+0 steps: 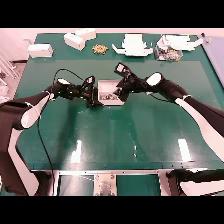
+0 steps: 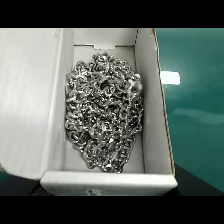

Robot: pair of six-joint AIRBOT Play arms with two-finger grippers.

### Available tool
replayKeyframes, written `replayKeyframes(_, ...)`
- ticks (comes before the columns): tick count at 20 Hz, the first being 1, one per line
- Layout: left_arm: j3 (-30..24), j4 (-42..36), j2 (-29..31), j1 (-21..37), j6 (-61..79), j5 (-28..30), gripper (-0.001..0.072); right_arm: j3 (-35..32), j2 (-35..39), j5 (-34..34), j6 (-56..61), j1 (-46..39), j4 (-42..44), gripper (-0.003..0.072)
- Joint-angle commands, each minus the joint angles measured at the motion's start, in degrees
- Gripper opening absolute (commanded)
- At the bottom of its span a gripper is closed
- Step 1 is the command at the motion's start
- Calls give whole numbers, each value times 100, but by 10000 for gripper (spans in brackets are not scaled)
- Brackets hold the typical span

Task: Fold the box and place the chain.

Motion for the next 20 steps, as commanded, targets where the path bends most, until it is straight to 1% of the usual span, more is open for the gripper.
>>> replayKeyframes(1,2,2,4,0,2,0,402,173,452,17,9,-35,4,434)
replayKeyframes(3,2,2,4,2,2,2,402,343,767,11,-68,-57,2,427)
replayKeyframes(5,2,2,4,0,2,0,402,577,859,-90,-140,-151,13,353)
replayKeyframes(6,2,2,4,0,2,0,402,623,815,-186,-162,-225,55,353)
replayKeyframes(8,2,0,4,2,2,0,402,704,573,-240,-378,-372,216,353)
replayKeyframes(13,2,0,4,2,2,0,402,1049,-393,-216,-697,-603,671,354)
replayKeyframes(18,0,0,4,0,2,0,402,1248,-881,131,-846,-608,811,354)
replayKeyframes(20,2,0,4,2,2,0,402,1316,-933,540,-846,-608,905,354)
